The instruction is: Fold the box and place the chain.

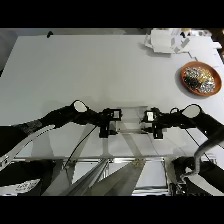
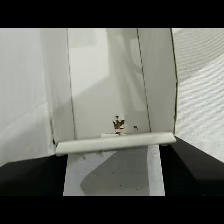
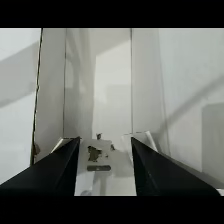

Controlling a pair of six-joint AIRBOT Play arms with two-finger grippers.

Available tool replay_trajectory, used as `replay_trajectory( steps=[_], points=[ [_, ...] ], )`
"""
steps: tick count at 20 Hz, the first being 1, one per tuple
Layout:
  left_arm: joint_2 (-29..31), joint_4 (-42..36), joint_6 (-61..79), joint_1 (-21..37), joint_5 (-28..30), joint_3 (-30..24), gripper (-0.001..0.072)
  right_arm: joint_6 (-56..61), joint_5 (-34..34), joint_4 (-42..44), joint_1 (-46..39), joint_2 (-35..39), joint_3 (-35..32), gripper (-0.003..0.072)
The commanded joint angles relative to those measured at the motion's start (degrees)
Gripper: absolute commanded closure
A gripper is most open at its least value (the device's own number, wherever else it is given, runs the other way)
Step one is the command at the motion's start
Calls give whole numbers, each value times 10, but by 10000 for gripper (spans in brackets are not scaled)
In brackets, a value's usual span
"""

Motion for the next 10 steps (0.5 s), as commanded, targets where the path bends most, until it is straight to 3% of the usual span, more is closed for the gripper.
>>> replay_trajectory(
  steps=[1,3,4,6,8,10],
  points=[
    [0,0,1,0,0,0,560,2,-3,8,1,-6,-3,273],
    [0,0,1,0,0,0,560,12,-3,4,1,-2,-3,294],
    [0,0,1,0,0,0,560,35,-3,-8,1,5,-3,363],
    [0,0,1,0,0,0,560,115,-1,-71,1,29,-3,670],
    [0,0,1,0,0,0,560,173,18,-150,-3,56,-3,667],
    [0,0,1,0,0,0,560,202,42,-167,-26,84,-3,667]
  ],
)
